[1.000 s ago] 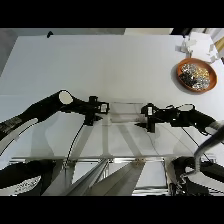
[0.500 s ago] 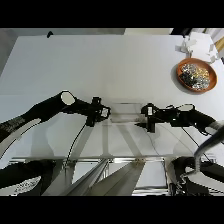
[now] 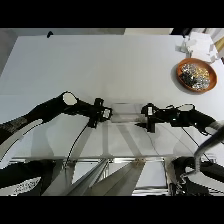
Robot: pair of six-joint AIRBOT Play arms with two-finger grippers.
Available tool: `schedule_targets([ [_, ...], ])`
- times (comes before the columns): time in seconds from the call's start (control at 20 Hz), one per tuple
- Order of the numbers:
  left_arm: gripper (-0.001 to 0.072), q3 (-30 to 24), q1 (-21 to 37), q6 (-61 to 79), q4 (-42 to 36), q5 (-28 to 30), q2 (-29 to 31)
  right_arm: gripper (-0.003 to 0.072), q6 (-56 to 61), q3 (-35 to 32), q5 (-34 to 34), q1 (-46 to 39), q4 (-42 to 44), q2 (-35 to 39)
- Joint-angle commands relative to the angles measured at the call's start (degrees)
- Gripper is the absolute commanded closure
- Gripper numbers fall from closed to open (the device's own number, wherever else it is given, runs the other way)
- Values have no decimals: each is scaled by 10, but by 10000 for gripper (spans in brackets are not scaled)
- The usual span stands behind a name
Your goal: Fold the box and place the chain.
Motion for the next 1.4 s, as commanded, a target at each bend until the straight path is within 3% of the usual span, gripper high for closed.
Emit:
schedule_targets([
  [0.0,512,0,-2,0,-14,2,-2,291,0,0,0,0,0,0],
  [0.8,521,0,-16,-4,-55,26,-13,291,0,0,0,0,0,0],
  [0.9,604,0,-23,-4,-70,28,-13,291,0,0,0,0,0,0],
  [1.35,607,0,-33,-8,-77,31,-14,291,0,0,0,0,0,0],
])
